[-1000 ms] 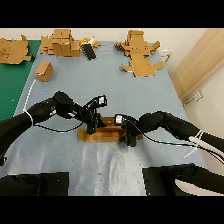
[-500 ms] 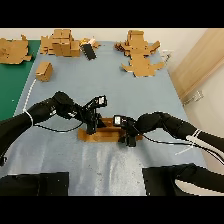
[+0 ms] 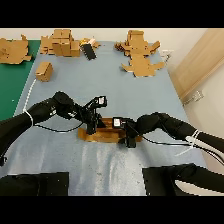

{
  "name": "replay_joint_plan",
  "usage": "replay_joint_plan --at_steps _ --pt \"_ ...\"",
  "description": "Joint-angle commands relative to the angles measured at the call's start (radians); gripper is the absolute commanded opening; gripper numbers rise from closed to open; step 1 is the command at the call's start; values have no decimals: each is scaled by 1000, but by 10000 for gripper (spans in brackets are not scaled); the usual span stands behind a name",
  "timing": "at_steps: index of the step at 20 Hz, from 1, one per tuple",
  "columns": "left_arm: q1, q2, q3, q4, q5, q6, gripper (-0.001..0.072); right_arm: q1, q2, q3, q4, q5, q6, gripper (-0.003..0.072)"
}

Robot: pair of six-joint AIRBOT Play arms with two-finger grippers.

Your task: Fold the box.

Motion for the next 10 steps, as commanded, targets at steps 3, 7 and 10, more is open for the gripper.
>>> replay_joint_plan --at_steps 3,7,10 --pt "0 0 0 0 2 0 11 6 -1 -1 -8 6 0 574" --pt "0 0 0 0 2 0 11 6 -1 0 -13 61 -5 574" --pt "0 0 0 0 2 0 11 6 -1 0 -37 72 -12 574"
